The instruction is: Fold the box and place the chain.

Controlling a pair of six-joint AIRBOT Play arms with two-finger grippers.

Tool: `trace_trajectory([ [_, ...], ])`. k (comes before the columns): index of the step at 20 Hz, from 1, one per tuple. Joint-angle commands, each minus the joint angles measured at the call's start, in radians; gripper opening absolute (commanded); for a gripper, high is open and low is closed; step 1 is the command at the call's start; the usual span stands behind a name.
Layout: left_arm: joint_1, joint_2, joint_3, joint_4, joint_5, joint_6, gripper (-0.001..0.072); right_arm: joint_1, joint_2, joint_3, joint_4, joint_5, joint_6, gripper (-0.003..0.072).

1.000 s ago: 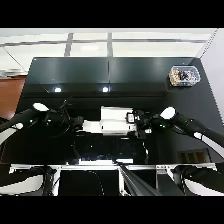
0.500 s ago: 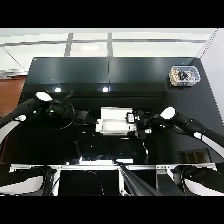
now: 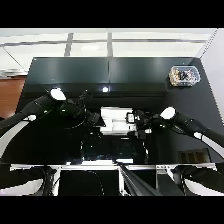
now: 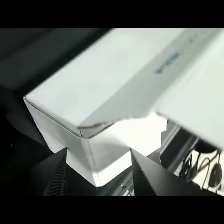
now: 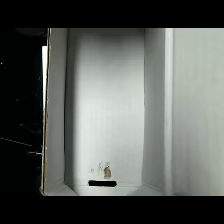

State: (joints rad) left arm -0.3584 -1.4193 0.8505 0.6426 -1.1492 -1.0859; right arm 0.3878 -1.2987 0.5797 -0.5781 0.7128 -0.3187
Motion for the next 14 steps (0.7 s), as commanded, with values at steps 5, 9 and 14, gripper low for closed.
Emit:
trace_trajectory([
  [5,-0.050,0.000,0.038,0.175,0.083,-0.177,0.0465,0.000,0.000,0.000,0.000,0.000,0.000,0.0300],
  [9,-0.068,0.000,0.038,0.200,0.101,-0.206,0.0464,0.000,0.000,0.000,0.000,0.000,0.000,0.0300],
  [14,-0.127,0.000,0.039,0.237,0.154,-0.274,0.0392,0.000,0.000,0.000,0.000,0.000,0.000,0.0299],
])
